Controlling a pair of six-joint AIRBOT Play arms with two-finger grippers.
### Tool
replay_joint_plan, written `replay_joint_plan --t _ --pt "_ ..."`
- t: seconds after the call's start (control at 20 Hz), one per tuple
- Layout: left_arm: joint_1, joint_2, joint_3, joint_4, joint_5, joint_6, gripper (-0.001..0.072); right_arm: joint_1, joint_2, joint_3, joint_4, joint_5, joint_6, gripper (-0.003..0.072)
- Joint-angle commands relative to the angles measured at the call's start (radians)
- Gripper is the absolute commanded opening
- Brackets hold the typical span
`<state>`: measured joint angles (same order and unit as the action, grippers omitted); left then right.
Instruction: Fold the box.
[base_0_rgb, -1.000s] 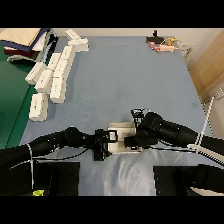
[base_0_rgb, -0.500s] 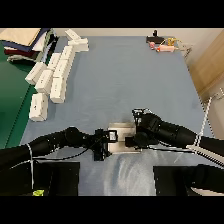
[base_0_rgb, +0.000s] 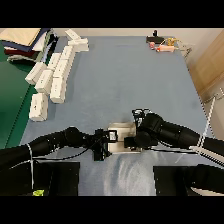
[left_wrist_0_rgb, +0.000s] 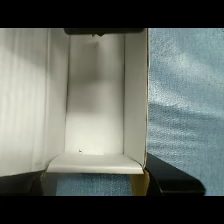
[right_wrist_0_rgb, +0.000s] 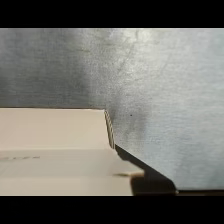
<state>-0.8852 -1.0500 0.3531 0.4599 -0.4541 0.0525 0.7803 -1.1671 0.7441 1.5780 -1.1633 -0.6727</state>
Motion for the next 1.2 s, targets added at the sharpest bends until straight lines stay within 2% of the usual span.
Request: replay_joint_plan --t 0.0,0.2,0.5,0.6,0.7,0.8,0.95,1.15 --pt "0.0 0.001 0.0 0.0 0.0 0.0 0.0521 -0.001 0.003 0.001 0.005 -0.006 0.001 0.0364" --pt "0.0 0.001 0.0 0.0 0.0 0.0 0.0521 -0.002 0.038 0.02 -0.009 -0.06 -0.001 0.0364" --pt "0.0 0.001 0.0 0.0 0.0 0.0 0.0521 -0.008 0.202 0.108 -0.109 -0.215 -0.001 0.0352" --pt "0.0 0.001 0.0 0.0 0.0 0.0 0.0521 -0.014 0.252 0.115 -0.171 -0.278 -0.002 0.0114" --pt "0.0 0.001 0.0 0.0 0.0 0.0 0.0521 -0.068 0.276 0.114 -0.203 -0.319 -0.058 0.0008" --pt "0.0 0.001 0.0 0.0 0.0 0.0 0.0521 -0.175 0.268 0.114 -0.186 -0.307 -0.168 0.0004" --pt "0.0 0.001 0.0 0.0 0.0 0.0 0.0521 -0.413 0.214 0.115 -0.037 -0.236 -0.404 0.0003" --pt "0.0 0.001 0.0 0.0 0.0 0.0 0.0521 -0.768 0.082 0.115 0.401 -0.158 -0.782 0.0003"
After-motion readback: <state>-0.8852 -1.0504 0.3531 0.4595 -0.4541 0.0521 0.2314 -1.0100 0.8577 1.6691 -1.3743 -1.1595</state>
